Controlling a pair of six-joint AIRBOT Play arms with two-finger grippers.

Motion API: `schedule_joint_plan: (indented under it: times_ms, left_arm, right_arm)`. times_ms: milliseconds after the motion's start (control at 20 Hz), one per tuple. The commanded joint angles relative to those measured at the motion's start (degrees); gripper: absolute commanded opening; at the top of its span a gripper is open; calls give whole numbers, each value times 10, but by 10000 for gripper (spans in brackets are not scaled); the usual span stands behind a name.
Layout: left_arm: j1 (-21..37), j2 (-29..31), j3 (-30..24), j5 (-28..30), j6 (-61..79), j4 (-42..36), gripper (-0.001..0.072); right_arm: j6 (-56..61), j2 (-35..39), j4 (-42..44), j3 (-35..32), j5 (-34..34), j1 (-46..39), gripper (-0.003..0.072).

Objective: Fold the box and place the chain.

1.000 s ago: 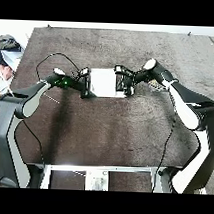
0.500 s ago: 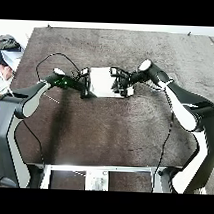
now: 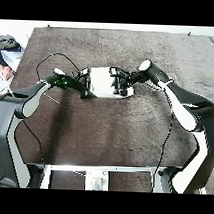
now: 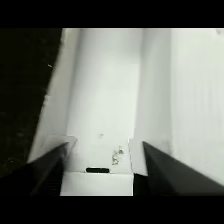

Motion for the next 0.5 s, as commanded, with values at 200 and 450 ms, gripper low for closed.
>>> schedule_joint_plan:
  times_ms: [200,450]
  left_arm:
    - [0,0,0,0,0,0,529]
    - [0,0,0,0,0,0,529]
  right_arm:
    - [2,10,1,0,28,-9,575]
    - [2,14,9,0,20,-13,576]
